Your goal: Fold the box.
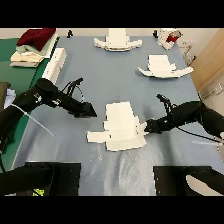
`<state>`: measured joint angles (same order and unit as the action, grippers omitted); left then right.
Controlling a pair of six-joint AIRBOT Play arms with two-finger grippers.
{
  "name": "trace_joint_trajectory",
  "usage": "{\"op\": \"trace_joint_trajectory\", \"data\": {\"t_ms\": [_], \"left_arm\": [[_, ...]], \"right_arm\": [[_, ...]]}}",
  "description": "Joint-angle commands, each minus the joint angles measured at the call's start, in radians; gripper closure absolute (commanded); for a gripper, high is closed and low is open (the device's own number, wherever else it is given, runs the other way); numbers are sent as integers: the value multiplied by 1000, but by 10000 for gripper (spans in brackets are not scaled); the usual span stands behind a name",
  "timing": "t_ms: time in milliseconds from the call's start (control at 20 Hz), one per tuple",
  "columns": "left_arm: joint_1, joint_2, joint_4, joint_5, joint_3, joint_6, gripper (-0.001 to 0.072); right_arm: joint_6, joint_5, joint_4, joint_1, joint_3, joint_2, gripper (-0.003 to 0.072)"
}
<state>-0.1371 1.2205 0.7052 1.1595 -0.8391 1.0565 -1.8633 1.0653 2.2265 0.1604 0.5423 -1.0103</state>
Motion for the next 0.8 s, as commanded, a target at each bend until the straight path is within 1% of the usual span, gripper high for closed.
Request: {"op": "trace_joint_trajectory", "data": {"t_ms": [0, 50, 150, 300, 400, 550, 650, 750], "left_arm": [[60, 75, -39, 4, -32, -54, 253], [68, 96, -61, 9, -31, -79, 253], [65, 148, -119, 26, -31, -161, 254], [52, 238, -222, 26, -31, -248, 254], [34, 285, -239, 29, -31, -278, 254], [-7, 320, -267, 17, -32, -348, 254], [-22, 333, -351, -3, -32, -425, 255], [-24, 347, -435, 3, -32, -495, 255]], "right_arm": [[-30, -61, 10, 65, -84, 135, 683], [-29, -91, 14, 90, -113, 174, 683], [-13, -144, 16, 136, -143, 211, 682], [5, -237, 23, 192, -147, 212, 682], [19, -277, 25, 209, -147, 212, 682], [25, -278, 26, 209, -147, 212, 682], [28, -275, 26, 209, -147, 211, 682], [31, -271, 26, 209, -147, 212, 682]]}}
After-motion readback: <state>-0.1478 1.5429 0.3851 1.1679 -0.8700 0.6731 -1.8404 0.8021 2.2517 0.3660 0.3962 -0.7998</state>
